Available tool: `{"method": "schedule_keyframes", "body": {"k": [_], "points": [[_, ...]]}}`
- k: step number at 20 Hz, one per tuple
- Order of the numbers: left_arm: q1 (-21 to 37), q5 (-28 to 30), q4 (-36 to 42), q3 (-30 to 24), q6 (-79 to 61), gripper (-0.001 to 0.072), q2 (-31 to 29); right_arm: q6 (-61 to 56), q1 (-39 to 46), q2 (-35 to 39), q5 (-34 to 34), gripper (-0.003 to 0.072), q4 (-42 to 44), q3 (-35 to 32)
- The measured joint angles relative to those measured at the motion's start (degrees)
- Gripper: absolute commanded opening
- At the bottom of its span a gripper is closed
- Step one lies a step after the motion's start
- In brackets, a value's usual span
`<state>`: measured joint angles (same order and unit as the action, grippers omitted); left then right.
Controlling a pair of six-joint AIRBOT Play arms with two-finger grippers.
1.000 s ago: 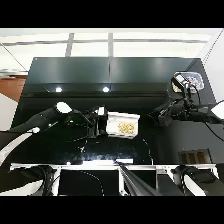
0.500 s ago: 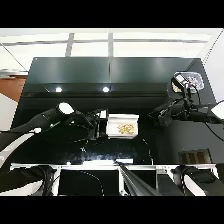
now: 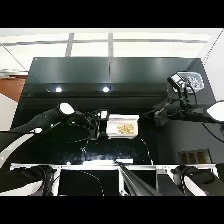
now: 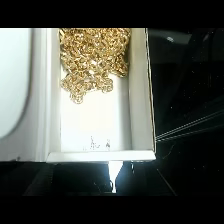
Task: Fold the box and place the chain.
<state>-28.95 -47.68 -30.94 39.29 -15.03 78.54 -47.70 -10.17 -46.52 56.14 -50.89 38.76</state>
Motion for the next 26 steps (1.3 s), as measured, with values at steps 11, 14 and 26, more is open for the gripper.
{"method": "schedule_keyframes", "body": {"k": [11,14,26], "points": [[0.00,0.09,-0.11,0.00,0.09,0.0555,0.00,17.57,-10.95,-7.30,-5.01,0.0719,-0.50,0.92],[0.00,0.09,-0.13,0.00,0.09,0.0555,0.00,24.06,-11.28,-7.65,-3.65,0.0719,-0.98,0.83],[0.00,0.11,-0.11,0.00,0.15,0.0555,0.00,30.69,-12.35,-8.02,-2.21,0.0551,-0.02,-3.32]]}}
